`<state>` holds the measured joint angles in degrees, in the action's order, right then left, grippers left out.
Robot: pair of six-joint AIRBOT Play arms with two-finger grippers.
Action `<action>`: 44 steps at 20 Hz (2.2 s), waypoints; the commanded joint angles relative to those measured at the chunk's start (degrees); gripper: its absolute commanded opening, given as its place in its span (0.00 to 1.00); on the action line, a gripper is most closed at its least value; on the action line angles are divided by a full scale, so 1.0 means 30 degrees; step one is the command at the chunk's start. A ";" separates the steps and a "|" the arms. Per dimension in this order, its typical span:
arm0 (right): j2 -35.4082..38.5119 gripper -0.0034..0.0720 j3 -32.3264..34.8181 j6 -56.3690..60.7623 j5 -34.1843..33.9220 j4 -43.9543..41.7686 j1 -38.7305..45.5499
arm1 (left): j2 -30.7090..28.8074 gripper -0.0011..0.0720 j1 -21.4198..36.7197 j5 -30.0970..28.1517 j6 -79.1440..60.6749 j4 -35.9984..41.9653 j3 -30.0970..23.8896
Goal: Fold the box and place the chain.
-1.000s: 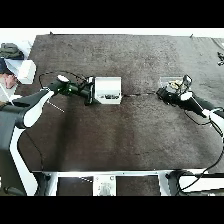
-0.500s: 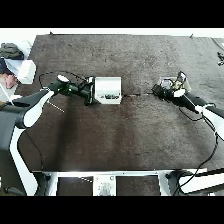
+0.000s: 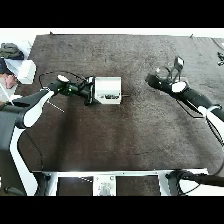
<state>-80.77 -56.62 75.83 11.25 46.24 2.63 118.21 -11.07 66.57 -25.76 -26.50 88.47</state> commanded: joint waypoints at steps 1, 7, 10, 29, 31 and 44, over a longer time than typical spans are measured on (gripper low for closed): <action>0.2929 0.03 -0.0889 -0.1916 -0.0168 -0.0022 -0.2863 | 0.0000 0.58 0.0000 -0.0007 -0.0007 -0.0007 -0.0007; 0.3177 0.03 -0.3891 -0.1938 0.0685 0.0794 -0.6674 | 0.0000 0.58 0.0000 -0.0007 -0.0007 0.0000 -0.0007; 0.2448 0.03 -0.4648 -0.1916 0.0648 0.0765 -0.7701 | 0.0007 0.58 0.0000 -0.0007 -0.0007 0.0000 -0.0007; -0.0124 0.62 -0.4801 -0.1909 0.4779 0.7380 -0.8276 | 0.0007 0.58 0.0000 -0.0007 -0.0007 0.0000 -0.0007; -0.0109 0.38 -0.4801 -0.1916 0.4823 0.7650 -0.8269 | 0.0000 0.58 0.0000 -0.0007 -0.0007 0.0000 -0.0007; -0.6849 0.28 -1.3486 -1.2422 1.6444 -0.5406 0.0576 | 0.0000 0.58 0.0000 -0.0015 -0.0007 0.0000 -0.0007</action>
<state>-94.76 -89.52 46.39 48.07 40.53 -1.21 118.21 -11.07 66.54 -25.78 -26.48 88.47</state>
